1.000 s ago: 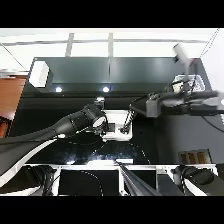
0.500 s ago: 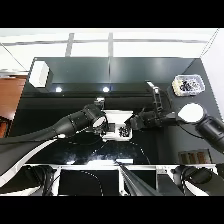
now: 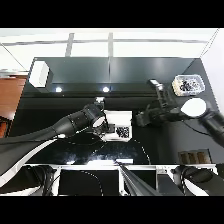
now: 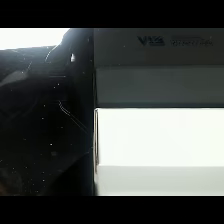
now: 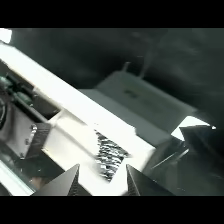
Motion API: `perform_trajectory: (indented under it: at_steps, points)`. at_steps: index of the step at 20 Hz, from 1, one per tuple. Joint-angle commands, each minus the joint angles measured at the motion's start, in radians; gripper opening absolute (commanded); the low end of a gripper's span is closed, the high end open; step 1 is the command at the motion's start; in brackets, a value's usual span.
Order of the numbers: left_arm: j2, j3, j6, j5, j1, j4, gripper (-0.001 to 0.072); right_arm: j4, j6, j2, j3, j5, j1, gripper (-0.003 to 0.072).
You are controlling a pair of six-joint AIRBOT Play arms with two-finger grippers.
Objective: Fold the box and place the chain.
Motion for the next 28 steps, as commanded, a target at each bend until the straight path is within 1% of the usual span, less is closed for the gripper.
perform_trajectory:
  at_steps: [1,2,4,5,7,9,10,12,13,14,15,16,17,18,19,20,21,22,24,25,26,27,28]
  points:
    - [0.000,0.003,-0.015,0.005,0.001,0.000,0.0038,-0.034,0.012,0.108,0.019,0.090,-0.150,0.0361]
    - [0.000,0.011,-0.013,-0.001,0.000,0.001,0.0154,-0.036,0.011,0.134,0.019,0.106,-0.177,0.0361]
    - [0.002,0.046,-0.007,-0.031,0.000,0.005,0.0463,-0.060,0.012,0.160,0.019,0.134,-0.216,0.0361]
    - [0.006,0.069,-0.007,-0.050,0.000,0.013,0.0522,-0.077,0.012,0.161,0.019,0.143,-0.230,0.0361]
    - [0.032,0.109,0.074,-0.100,0.000,0.039,0.0521,-0.111,0.015,0.161,0.019,0.145,-0.249,0.0361]
    - [0.094,0.108,0.202,-0.156,0.000,0.077,0.0522,-0.158,0.043,0.161,0.019,0.145,-0.262,0.0361]
    - [0.135,0.099,0.251,-0.191,0.000,0.123,0.0522,-0.184,0.052,0.161,0.019,0.145,-0.265,0.0361]
    - [0.239,0.044,0.251,-0.256,0.004,0.307,0.0522,-0.241,0.077,0.161,0.019,0.145,-0.268,0.0361]
    - [0.299,-0.008,0.254,-0.247,0.023,0.352,0.0521,-0.263,0.093,0.161,0.019,0.143,-0.268,0.0360]
    - [0.348,-0.063,0.274,-0.211,0.064,0.334,0.0519,-0.273,0.097,0.161,0.019,0.139,-0.268,0.0360]
    - [0.387,-0.117,0.322,-0.158,0.119,0.262,0.0518,-0.278,0.099,0.161,0.019,0.136,-0.268,0.0361]
    - [0.421,-0.177,0.426,-0.071,0.187,0.132,0.0518,-0.278,0.099,0.161,0.019,0.131,-0.268,0.0361]
    - [0.447,-0.230,0.585,0.016,0.251,-0.034,0.0518,-0.278,0.099,0.161,0.019,0.126,-0.268,0.0361]
    - [0.468,-0.282,0.824,0.087,0.315,-0.242,0.0518,-0.278,0.099,0.161,0.019,0.122,-0.268,0.0361]
    - [0.481,-0.322,1.100,0.107,0.363,-0.430,0.0518,-0.278,0.099,0.161,0.019,0.121,-0.268,0.0361]
    - [0.483,-0.347,1.304,0.089,0.392,-0.548,0.0518,-0.278,0.099,0.161,0.019,0.122,-0.268,0.0361]
    - [0.476,-0.367,1.417,0.065,0.410,-0.612,0.0518,-0.278,0.099,0.161,0.019,0.122,-0.268,0.0361]
    - [0.469,-0.377,1.481,0.052,0.413,-0.625,0.0518,-0.278,0.099,0.161,0.019,0.121,-0.268,0.0361]
    - [0.449,-0.383,1.652,0.062,0.405,-0.624,0.0518,-0.278,0.099,0.161,0.019,0.119,-0.268,0.0361]
    - [0.433,-0.383,1.758,0.082,0.404,-0.626,0.0519,-0.278,0.099,0.161,0.019,0.116,-0.268,0.0361]
    - [0.413,-0.383,1.848,0.100,0.404,-0.624,0.0534,-0.279,0.099,0.161,0.019,0.112,-0.268,0.0360]
    - [0.388,-0.383,1.949,0.116,0.404,-0.608,0.0717,-0.280,0.099,0.161,0.019,0.109,-0.268,0.0361]
    - [0.364,-0.383,2.036,0.129,0.404,-0.594,0.0709,-0.285,0.099,0.161,0.019,0.105,-0.268,0.0361]
